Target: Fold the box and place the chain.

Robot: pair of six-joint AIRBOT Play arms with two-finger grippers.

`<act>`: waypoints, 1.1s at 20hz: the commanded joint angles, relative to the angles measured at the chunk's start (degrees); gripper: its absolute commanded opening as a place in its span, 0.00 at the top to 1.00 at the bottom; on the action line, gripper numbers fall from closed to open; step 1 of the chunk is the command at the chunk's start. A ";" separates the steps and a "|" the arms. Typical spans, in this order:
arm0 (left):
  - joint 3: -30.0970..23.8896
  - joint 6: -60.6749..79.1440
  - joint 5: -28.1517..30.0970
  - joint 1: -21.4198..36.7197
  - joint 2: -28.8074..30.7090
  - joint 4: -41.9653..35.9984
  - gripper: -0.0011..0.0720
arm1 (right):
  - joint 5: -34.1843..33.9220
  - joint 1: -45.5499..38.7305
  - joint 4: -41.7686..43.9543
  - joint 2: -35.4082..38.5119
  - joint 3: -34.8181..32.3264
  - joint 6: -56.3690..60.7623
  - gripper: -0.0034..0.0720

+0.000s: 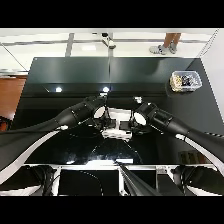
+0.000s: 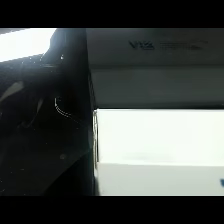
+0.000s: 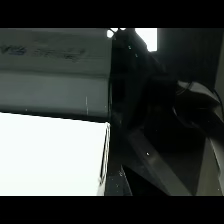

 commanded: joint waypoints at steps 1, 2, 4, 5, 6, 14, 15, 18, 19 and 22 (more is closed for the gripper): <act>0.00 0.00 0.02 0.02 0.00 0.04 0.95 | 0.55 0.20 -0.26 -0.81 0.28 1.11 0.61; 0.00 0.00 0.02 0.02 0.00 0.02 0.95 | 0.55 0.22 -0.20 -1.05 0.31 1.49 0.62; 0.00 0.00 -0.17 0.02 0.00 0.04 0.95 | -0.09 0.22 -0.24 -1.11 0.31 1.66 0.84; 0.00 0.00 -0.20 0.02 0.00 0.02 0.95 | -0.22 0.22 -0.24 -1.11 0.31 1.66 0.94; 0.00 0.00 -0.17 0.02 0.00 0.02 0.95 | -0.28 0.22 -0.24 -1.11 0.31 1.68 0.94; 0.00 0.00 -0.17 0.02 0.00 0.00 0.95 | -0.96 0.26 0.15 -1.09 0.31 1.51 0.94; 0.00 0.00 -0.17 0.02 0.00 0.02 0.95 | -0.96 0.26 0.15 -1.09 0.31 1.51 0.94; 0.00 0.00 -0.17 0.02 0.00 0.02 0.95 | -1.09 0.17 0.20 -0.94 0.33 1.53 0.68; 0.00 0.00 -0.17 0.02 0.00 0.02 0.95 | -0.87 0.17 0.17 -0.76 0.59 1.44 0.59; 0.00 0.00 -0.20 0.02 0.00 0.02 0.95 | -0.48 0.15 0.15 0.90 1.66 -0.50 0.59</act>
